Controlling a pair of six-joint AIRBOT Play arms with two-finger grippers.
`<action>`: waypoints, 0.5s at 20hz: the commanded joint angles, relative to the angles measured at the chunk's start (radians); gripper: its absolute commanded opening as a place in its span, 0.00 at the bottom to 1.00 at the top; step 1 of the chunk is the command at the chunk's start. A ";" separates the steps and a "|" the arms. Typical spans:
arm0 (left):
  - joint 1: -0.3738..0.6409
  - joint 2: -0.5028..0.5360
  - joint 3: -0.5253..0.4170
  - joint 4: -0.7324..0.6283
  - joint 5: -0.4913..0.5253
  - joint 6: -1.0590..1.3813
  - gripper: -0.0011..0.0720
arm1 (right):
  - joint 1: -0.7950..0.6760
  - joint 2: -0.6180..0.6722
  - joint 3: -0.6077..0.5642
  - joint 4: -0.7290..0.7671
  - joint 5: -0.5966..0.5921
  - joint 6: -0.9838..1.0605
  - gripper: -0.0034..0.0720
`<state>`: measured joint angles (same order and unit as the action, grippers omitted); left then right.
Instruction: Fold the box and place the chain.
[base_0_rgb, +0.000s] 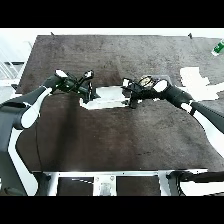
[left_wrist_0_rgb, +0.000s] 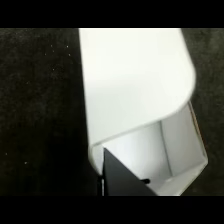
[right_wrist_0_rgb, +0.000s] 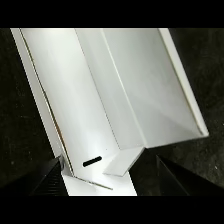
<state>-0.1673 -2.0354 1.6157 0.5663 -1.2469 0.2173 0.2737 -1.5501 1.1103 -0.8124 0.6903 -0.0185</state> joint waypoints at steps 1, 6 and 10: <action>0.001 0.000 0.001 -0.002 0.000 0.000 0.04 | -0.011 -0.060 0.066 0.017 0.089 -0.029 0.94; 0.001 0.000 0.001 -0.002 0.000 0.000 0.04 | -0.075 -0.138 0.163 0.074 0.234 -0.046 0.94; 0.001 0.000 0.001 -0.004 0.000 0.000 0.04 | -0.092 -0.188 0.198 0.089 0.325 -0.074 0.94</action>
<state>-0.1673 -2.0354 1.6154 0.5640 -1.2469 0.2173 0.1955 -1.7020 1.2797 -0.7429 0.9329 -0.0711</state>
